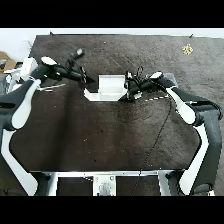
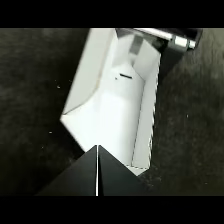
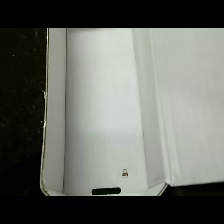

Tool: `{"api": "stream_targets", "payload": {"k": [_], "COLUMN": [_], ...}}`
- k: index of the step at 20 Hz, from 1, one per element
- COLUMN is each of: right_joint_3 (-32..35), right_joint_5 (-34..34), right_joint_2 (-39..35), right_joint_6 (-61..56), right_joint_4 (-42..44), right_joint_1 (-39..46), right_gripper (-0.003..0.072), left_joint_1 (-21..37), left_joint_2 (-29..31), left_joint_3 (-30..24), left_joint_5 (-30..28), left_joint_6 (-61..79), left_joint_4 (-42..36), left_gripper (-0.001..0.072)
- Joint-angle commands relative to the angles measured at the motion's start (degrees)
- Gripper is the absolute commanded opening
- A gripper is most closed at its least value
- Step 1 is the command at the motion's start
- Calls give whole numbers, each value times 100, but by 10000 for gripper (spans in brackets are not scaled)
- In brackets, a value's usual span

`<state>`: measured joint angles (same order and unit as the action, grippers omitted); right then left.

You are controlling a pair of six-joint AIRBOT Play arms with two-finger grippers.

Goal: Fold the box and place the chain.

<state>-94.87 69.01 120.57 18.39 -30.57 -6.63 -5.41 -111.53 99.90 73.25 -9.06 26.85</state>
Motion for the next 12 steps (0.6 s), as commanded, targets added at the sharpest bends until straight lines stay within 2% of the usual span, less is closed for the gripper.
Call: {"api": "stream_targets", "payload": {"k": [1, 4, 6, 9, 12], "right_joint_3": [-4, -4, -4, -4, -4], "right_joint_5": [2, 4, 4, 4, 4], "right_joint_2": [4, 4, 4, 4, 4], "right_joint_6": [2, 2, 2, 2, 2], "right_joint_4": [-7, -9, -7, -7, -9], "right_joint_1": [4, 4, 4, 4, 4], "right_gripper": [387, 386, 386, 387, 386], "left_joint_1": [455, 647, 629, 629, 629], "left_joint_2": [323, 308, 273, 238, 238], "left_joint_3": [105, 74, 74, -164, -811], "left_joint_5": [166, 417, 341, 138, -238], "left_joint_6": [-2243, -4041, -4839, -5368, -5563], "left_joint_4": [295, 1263, 1956, 1921, 1792], "left_gripper": [9, 9, 9, 9, 9]}}
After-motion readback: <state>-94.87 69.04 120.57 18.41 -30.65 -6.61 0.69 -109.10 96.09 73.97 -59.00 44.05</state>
